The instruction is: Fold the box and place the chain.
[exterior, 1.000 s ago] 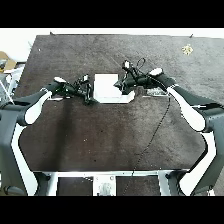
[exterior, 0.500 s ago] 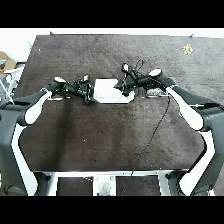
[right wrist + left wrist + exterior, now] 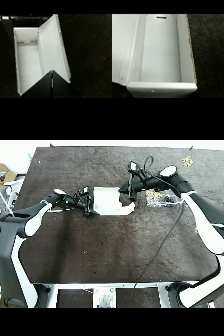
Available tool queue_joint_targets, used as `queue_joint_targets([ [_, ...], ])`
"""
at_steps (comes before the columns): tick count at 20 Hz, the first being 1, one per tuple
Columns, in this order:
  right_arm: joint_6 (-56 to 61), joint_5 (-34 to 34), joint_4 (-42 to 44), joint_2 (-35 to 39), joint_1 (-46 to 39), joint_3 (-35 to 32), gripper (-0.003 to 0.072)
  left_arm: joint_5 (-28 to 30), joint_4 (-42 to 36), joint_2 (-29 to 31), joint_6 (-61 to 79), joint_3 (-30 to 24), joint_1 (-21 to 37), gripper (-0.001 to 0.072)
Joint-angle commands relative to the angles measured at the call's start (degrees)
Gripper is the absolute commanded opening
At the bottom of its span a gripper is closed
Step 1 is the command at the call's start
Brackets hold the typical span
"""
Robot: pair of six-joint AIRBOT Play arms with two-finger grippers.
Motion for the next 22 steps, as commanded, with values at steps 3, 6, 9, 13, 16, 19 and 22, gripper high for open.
queue_joint_targets([
  [3, 3.93, -0.96, -12.57, 6.14, -0.33, -8.33, 0.0664, -0.02, 0.09, 0.04, -0.02, 0.02, 0.00, 0.0164],
  [6, -4.39, -5.49, -12.66, 3.87, -0.17, -11.78, 0.0670, -0.02, 0.09, 0.04, -0.02, 0.02, 0.00, 0.0164],
  [9, -5.05, -5.42, -12.52, 0.76, -0.13, -11.30, 0.0669, -0.02, 0.09, 0.04, -0.02, 0.02, 0.00, 0.0164],
  [13, -9.42, -6.80, -8.76, -1.25, -0.13, -11.15, 0.0616, -0.02, 0.09, 0.04, -0.02, 0.02, 0.00, 0.0164],
  [16, -9.53, -6.88, -6.69, -3.06, -0.13, -9.66, 0.0560, -0.02, 0.07, 0.04, -0.02, 0.02, 0.00, 0.0164],
  [19, -9.51, -6.05, -4.11, -4.17, 0.00, -7.89, 0.0559, -0.02, 0.07, 0.04, -0.02, 0.02, 0.00, 0.0164],
  [22, -9.33, -5.11, -4.31, -4.57, 0.48, -7.85, 0.0438, -0.04, 0.09, 0.04, -0.02, 0.02, 0.00, 0.0164],
])
